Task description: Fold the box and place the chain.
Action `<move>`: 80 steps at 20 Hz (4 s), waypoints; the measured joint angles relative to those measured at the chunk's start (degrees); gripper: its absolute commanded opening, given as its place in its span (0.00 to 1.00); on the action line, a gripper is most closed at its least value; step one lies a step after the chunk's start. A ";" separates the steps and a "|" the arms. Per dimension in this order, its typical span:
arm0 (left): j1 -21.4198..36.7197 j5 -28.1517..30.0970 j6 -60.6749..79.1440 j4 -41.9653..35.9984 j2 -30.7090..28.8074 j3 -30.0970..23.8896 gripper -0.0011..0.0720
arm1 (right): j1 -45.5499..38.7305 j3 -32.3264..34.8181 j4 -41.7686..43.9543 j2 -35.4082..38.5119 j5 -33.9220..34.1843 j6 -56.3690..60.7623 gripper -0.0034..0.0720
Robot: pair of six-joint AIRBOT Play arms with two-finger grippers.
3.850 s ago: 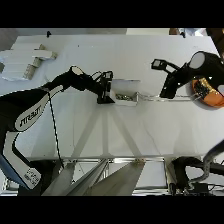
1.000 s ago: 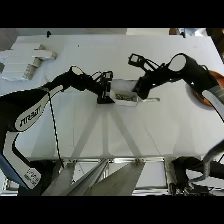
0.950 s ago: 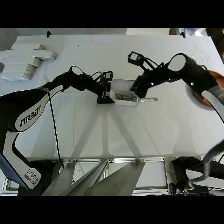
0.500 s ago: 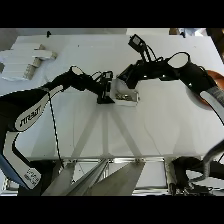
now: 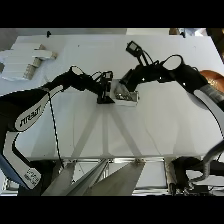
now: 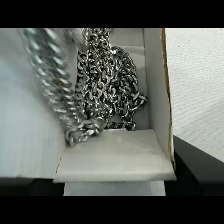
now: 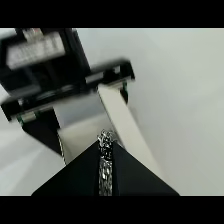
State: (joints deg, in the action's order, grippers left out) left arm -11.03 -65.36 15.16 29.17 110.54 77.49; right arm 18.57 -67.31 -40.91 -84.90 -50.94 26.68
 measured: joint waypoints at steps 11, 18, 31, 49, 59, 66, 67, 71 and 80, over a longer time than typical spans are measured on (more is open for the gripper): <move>0.00 0.00 -0.02 -0.02 0.00 0.00 0.50 | 0.00 0.00 -7.76 -3.54 -4.09 4.85 0.23; 0.00 0.00 0.04 0.00 0.00 0.00 0.50 | -0.31 0.00 -8.63 2.36 -5.99 4.98 0.45; 0.00 0.00 0.02 0.00 -0.02 0.00 0.50 | -16.33 1.11 -16.02 2.93 -18.27 -3.48 0.46; 0.02 0.00 -0.09 0.00 0.00 0.00 0.50 | -8.74 1.29 -14.69 -11.34 -5.68 -12.07 0.07; 0.00 0.07 0.07 0.00 0.00 0.00 0.50 | -8.35 1.31 -20.41 -7.80 -5.73 -5.16 0.06; 0.00 0.04 0.04 0.00 0.00 0.00 0.50 | -8.33 1.31 -18.34 0.39 -10.71 -2.84 0.07; 0.00 0.04 0.04 0.00 0.00 0.00 0.50 | -8.33 1.31 -16.96 1.07 -11.19 -2.78 0.07; 0.00 0.04 0.04 -0.02 0.00 0.00 0.50 | -7.19 1.31 -11.32 2.19 -11.89 -2.91 0.11; 0.00 0.02 -0.02 -0.02 0.00 0.00 0.50 | -3.23 1.31 -8.15 -0.42 -11.08 -2.56 0.52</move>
State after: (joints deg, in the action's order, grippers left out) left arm -11.03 -65.34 15.14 29.15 110.54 77.49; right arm 15.33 -66.00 -49.06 -85.32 -62.02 24.12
